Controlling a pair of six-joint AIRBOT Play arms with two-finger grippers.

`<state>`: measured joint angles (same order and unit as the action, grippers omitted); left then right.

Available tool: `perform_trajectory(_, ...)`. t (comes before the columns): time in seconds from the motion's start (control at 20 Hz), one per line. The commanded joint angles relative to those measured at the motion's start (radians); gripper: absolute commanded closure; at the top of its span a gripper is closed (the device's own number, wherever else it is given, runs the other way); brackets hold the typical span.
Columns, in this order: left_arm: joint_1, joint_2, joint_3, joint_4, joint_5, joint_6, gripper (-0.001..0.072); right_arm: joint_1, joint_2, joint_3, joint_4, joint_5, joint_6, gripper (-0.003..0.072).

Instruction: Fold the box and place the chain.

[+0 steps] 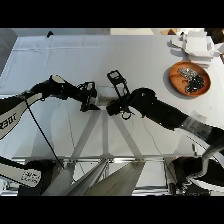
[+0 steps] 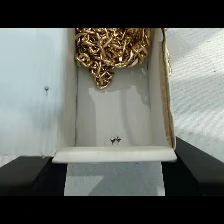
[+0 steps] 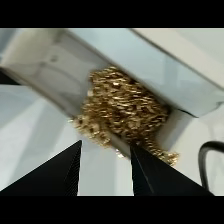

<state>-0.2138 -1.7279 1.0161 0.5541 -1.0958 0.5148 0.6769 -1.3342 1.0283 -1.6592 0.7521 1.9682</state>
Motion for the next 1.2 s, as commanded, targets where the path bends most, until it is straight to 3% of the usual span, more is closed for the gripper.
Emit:
perform_trajectory(0.0, 0.0, 0.0, 0.0, 0.0, 0.0, 0.0, 0.0385, 0.04, 0.068, 0.0, 0.009, 0.013, -0.042, 0.0349)
perform_trajectory(0.15, 0.0, 0.0, 0.0, 0.0, 0.0, 0.0, 0.0385, 0.082, 0.077, -0.007, 0.019, 0.118, -0.033, 0.0326)
perform_trajectory(0.25, 0.0, 0.0, 0.0, 0.0, 0.0, 0.0, 0.0385, 0.093, 0.074, -0.056, 0.019, 0.122, 0.051, 0.0139)
perform_trajectory(0.45, 0.0, 0.0, -0.001, 0.0, 0.0, 0.0, 0.0385, 0.093, 0.035, -0.121, 0.019, 0.04, 0.159, 0.0138)
perform_trajectory(0.6, 0.0, 0.0, 0.0, 0.0, 0.0, 0.0, 0.0385, 0.093, -0.024, -0.121, 0.017, -0.09, 0.223, 0.0147)
perform_trajectory(1.0, 0.0, 0.0, 0.0, 0.0, 0.0, 0.0, 0.0385, 0.094, -0.142, -0.121, -0.046, -0.211, 0.385, 0.0148)
perform_trajectory(1.15, 0.0, 0.0, 0.0, 0.0, 0.0, 0.0, 0.0385, 0.094, -0.142, -0.12, -0.046, -0.182, 0.384, 0.0148)
